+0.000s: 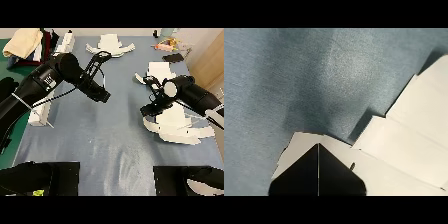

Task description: Fold the box.

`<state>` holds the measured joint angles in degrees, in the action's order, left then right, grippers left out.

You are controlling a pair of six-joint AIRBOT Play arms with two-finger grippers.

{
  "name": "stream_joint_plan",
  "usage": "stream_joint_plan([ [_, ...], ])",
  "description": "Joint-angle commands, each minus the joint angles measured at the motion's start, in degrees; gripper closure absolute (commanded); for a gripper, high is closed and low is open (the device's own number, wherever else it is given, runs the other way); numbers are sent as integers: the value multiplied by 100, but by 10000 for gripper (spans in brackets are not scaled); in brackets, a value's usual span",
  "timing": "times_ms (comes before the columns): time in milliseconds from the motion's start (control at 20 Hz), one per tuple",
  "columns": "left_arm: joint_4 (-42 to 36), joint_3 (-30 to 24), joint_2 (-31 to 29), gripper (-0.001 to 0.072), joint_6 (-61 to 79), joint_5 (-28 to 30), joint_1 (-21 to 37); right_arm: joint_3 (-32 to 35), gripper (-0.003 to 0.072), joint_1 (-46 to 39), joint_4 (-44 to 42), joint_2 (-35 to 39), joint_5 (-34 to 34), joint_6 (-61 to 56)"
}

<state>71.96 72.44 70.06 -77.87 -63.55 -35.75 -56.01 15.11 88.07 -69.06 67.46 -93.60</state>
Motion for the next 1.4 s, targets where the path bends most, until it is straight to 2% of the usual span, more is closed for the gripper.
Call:
stream_joint_plan([
  [0, 0, -2, -4, 696, 2, 2, 2, -4, 684, -2, 0, -2, 0, 0],
  [600, 0, -2, -4, 696, 2, 2, 2, -4, 684, -2, -2, -2, -37, -2],
  [700, -2, -2, -4, 696, 2, 39, 2, -4, 683, -2, -367, -2, -50, -7],
  [800, -7, -2, -4, 696, 2, 354, 2, -4, 683, -2, -970, -4, -90, -20],
  [950, -2, -2, -4, 696, 0, 787, 2, 2, 683, -2, -1220, -4, -216, -358],
  [1200, -35, -2, -2, 696, 0, 855, 2, 2, 683, -2, -1600, -28, -634, -389],
  [1300, -15, -2, -2, 695, -146, 1019, 20, -256, 683, -151, -1178, -26, -739, -398],
  [1350, -9, -2, -2, 695, -319, 1067, 59, -688, 682, -415, -708, -26, -417, -527],
])
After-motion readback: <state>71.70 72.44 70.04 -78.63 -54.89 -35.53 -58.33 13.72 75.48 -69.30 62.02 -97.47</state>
